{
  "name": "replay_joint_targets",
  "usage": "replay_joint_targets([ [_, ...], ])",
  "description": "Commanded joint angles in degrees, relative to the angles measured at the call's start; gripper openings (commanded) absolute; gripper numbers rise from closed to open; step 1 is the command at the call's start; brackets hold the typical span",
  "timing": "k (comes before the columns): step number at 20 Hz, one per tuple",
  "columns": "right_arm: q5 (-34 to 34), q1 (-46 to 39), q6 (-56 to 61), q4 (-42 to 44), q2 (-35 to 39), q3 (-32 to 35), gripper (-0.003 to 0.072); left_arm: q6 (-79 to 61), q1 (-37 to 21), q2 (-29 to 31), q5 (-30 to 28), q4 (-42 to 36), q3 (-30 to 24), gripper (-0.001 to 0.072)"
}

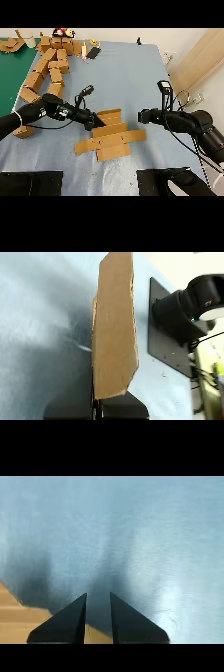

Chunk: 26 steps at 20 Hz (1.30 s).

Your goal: Fold the box.

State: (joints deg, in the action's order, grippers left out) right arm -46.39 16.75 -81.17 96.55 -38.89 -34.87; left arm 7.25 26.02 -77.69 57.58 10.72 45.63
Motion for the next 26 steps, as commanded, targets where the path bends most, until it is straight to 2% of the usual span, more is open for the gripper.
replay_joint_targets([
  [1, -1.0, -1.1, 4.5, -1.6, 0.0, -1.8, 0.023, -9.1, 5.3, 3.5, -9.0, -0.1, -2.0, 0.001],
  [6, -1.0, -1.1, 6.4, -0.5, -0.1, -1.8, 0.023, -22.0, 6.1, 7.9, -9.6, -2.6, -7.3, 0.001],
  [11, -1.0, -1.1, 7.9, -0.1, -0.1, -1.8, 0.0221, -28.1, 6.1, 8.6, -12.9, -2.7, -11.5, 0.001],
  [19, -0.8, -1.1, 8.3, -0.1, -0.1, -1.8, 0.0221, -32.3, 6.1, 8.6, -13.4, -4.3, -13.1, 0.001],
  [23, -0.8, -1.1, 8.3, -0.1, -0.1, -1.8, 0.0221, -31.7, 6.2, 8.6, -10.0, -4.3, -13.2, 0.0011],
  [26, 0.1, -1.1, 8.3, -0.1, -0.1, -1.8, 0.0221, -28.2, 6.2, 8.6, -9.9, -2.8, -13.2, 0.0011],
])
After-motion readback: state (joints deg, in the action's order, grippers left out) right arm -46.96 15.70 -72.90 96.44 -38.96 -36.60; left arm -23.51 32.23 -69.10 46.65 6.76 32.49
